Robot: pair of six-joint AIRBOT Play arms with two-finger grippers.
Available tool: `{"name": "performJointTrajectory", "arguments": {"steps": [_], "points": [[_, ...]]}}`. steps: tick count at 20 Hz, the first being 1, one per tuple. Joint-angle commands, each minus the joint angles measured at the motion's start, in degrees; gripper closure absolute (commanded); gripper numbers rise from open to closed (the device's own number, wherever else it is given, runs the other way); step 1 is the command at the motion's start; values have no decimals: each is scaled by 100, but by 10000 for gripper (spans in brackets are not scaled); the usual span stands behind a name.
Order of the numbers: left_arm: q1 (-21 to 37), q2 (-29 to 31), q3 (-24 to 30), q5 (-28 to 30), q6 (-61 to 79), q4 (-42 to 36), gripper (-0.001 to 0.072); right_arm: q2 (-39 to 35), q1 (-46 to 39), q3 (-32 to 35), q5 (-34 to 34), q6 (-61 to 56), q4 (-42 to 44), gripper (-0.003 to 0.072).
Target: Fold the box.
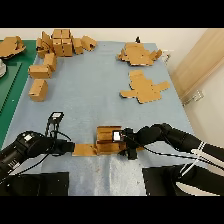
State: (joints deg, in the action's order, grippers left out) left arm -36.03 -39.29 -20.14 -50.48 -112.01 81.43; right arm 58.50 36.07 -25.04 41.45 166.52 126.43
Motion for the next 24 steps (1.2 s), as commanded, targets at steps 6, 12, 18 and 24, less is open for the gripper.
{"name": "performJointTrajectory", "arguments": {"steps": [6,12,18,24], "points": [[111,-39,409,916,649,-2251,698,2,2,-2,0,-2,0,174],[90,-37,450,1121,1016,-3042,698,2,2,-2,0,-2,0,174],[-249,-107,442,1458,1707,-4009,699,2,2,-2,0,-2,0,175],[-605,-109,-46,1209,203,-2487,703,2,4,-2,2,-2,4,174]]}}
